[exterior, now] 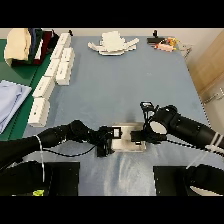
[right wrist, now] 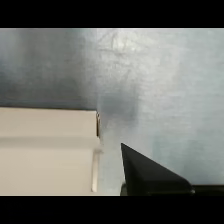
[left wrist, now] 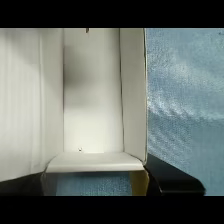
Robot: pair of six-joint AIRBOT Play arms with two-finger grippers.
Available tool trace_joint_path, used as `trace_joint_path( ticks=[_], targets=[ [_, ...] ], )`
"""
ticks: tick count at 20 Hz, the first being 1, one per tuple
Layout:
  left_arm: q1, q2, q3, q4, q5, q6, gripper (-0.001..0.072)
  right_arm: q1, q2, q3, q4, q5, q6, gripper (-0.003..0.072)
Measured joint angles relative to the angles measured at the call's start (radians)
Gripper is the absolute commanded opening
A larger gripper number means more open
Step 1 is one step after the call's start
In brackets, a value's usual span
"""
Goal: Fold the box.
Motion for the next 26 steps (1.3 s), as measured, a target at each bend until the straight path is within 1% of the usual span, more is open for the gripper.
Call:
trace_joint_path(
  ticks=[4,5,6,7,8,9,10,11,12,14,15,17,18,21,22,24,26],
  targets=[
    [0.001,0.000,0.000,0.006,0.033,-0.003,0.0234,0.000,0.133,0.000,0.018,0.083,0.004,0.0518],
    [0.001,0.000,0.000,0.007,0.039,-0.004,0.0234,0.000,0.166,0.000,0.014,0.100,0.013,0.0476],
    [0.001,0.000,0.000,0.007,0.044,-0.007,0.0234,0.000,0.199,0.000,0.000,0.119,0.026,0.0320],
    [0.001,0.000,0.000,0.008,0.050,-0.007,0.0234,-0.004,0.227,0.000,-0.021,0.147,0.039,0.0204],
    [0.001,0.000,0.000,0.008,0.051,-0.007,0.0234,-0.014,0.246,0.000,-0.039,0.164,0.047,0.0115],
    [0.001,0.000,-0.001,0.010,0.053,-0.008,0.0234,-0.029,0.259,0.000,-0.052,0.170,0.050,0.0081],
    [0.001,0.000,-0.002,0.010,0.054,-0.010,0.0234,-0.056,0.265,0.000,-0.059,0.180,0.048,0.0022],
    [0.001,0.000,-0.002,0.010,0.055,-0.010,0.0234,-0.092,0.265,0.000,-0.064,0.180,0.028,0.0007],
    [0.001,0.000,-0.003,0.011,0.056,-0.010,0.0234,-0.134,0.257,0.000,-0.060,0.169,-0.003,0.0007],
    [0.001,0.000,-0.005,0.011,0.058,-0.010,0.0233,-0.243,0.223,0.000,0.008,0.119,-0.105,0.0007],
    [0.001,0.000,-0.005,0.011,0.058,-0.010,0.0233,-0.302,0.198,0.000,0.068,0.092,-0.169,0.0007],
    [0.001,0.000,-0.006,0.011,0.058,-0.010,0.0233,-0.435,0.132,0.000,0.215,0.026,-0.330,0.0007],
    [0.001,0.000,-0.006,0.011,0.059,-0.010,0.0233,-0.503,0.090,0.000,0.320,-0.003,-0.426,0.0007],
    [0.001,0.000,-0.006,0.012,0.059,-0.011,0.0233,-0.684,-0.048,0.002,0.632,-0.048,-0.710,0.0008],
    [0.001,0.000,-0.006,0.012,0.058,-0.011,0.0233,-0.723,-0.092,0.009,0.716,-0.053,-0.787,0.0008],
    [0.001,0.000,-0.006,0.013,0.058,-0.011,0.0233,-0.780,-0.180,0.037,0.840,-0.053,-0.916,0.0008],
    [0.001,0.000,-0.006,0.013,0.059,-0.011,0.0234,-0.802,-0.264,0.081,0.913,-0.010,-1.010,0.0008]
  ],
)
